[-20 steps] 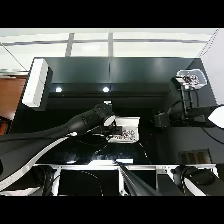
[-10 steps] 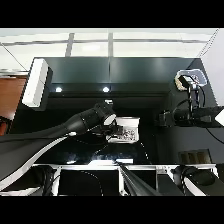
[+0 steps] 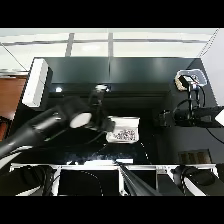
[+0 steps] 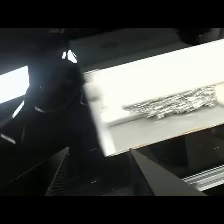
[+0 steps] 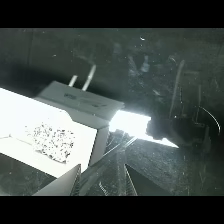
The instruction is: Fold the box and place the chain.
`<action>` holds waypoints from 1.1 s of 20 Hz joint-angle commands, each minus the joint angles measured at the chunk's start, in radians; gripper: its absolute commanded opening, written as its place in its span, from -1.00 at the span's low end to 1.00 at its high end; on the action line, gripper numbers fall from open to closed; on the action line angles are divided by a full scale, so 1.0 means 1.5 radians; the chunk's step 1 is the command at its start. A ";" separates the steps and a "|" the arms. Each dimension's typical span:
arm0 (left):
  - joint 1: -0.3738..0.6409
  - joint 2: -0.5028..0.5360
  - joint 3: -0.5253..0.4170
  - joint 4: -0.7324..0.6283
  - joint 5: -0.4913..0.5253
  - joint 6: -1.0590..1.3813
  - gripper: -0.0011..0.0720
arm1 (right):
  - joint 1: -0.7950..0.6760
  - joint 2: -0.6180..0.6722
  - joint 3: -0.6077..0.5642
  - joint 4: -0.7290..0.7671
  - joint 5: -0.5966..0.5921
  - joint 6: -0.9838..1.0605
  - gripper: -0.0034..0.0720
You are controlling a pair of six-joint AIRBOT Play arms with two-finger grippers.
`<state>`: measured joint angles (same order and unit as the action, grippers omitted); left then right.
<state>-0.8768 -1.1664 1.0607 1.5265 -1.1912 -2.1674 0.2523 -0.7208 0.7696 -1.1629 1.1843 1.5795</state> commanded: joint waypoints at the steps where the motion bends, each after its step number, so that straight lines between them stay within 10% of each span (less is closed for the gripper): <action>1: 0.089 0.120 -0.111 -0.003 0.014 0.034 0.25 | -0.001 0.001 0.001 0.000 -0.003 0.003 -0.02; 4: 0.229 0.250 -0.268 -0.070 0.136 0.024 0.25 | -0.001 0.001 0.001 0.000 0.000 0.003 -0.02; 7: 0.367 0.356 -0.442 -0.422 0.311 0.266 0.25 | -0.001 0.001 0.001 -0.001 -0.009 0.002 -0.02; 11: 0.422 0.342 -0.532 -0.820 0.186 0.953 0.24 | -0.001 0.001 0.001 -0.002 -0.028 0.002 -0.02; 14: 0.397 0.298 -0.525 -0.808 0.166 1.204 0.25 | -0.001 0.001 0.001 -0.011 -0.021 0.002 -0.02; 17: 0.378 0.248 -0.498 -0.750 0.181 1.390 0.98 | -0.001 0.001 0.001 -0.025 0.001 0.003 -0.02; 22: 0.352 0.079 -0.400 -0.664 0.137 1.502 0.98 | -0.001 0.000 0.001 -0.031 -0.012 0.017 -0.02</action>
<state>-0.3340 -0.9123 0.3923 0.5018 -0.9352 -0.1116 0.2523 -0.7208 0.7696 -1.2022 1.1744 1.5906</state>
